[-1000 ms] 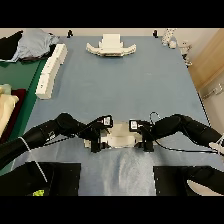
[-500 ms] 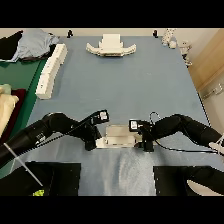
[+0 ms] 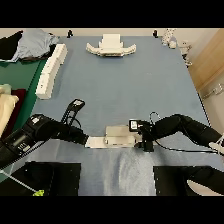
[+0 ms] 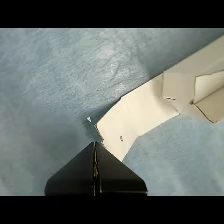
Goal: Fold the box.
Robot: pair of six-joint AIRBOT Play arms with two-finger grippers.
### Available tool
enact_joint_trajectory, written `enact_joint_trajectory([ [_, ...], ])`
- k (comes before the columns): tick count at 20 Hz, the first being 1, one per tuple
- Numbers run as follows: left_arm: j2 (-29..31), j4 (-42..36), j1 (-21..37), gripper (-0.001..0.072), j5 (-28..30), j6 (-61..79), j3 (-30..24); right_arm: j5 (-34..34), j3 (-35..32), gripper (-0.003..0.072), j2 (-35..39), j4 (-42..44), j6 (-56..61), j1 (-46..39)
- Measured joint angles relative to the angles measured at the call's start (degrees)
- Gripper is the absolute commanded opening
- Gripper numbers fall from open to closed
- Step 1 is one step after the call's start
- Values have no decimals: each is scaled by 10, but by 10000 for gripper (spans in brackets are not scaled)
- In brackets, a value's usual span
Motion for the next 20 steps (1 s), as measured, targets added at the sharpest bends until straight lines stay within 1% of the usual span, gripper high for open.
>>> enact_joint_trajectory([
  [4, -11, -19, 0, 11, 29, -103, -37, 0, 0, 415, 0, 0, 0, 0],
  [7, -25, -47, 0, 11, 71, -137, -56, 0, 0, 415, 0, 0, 0, 0],
  [12, -58, -120, -2, 11, 130, -122, -67, 0, 0, 415, 0, 0, 0, 0],
  [16, -68, -172, -2, 11, 152, -88, -70, 0, 0, 415, 0, 0, 0, 0],
  [20, -73, -192, -2, 11, 170, -76, -77, 0, 0, 415, 0, 0, 0, 0],
])
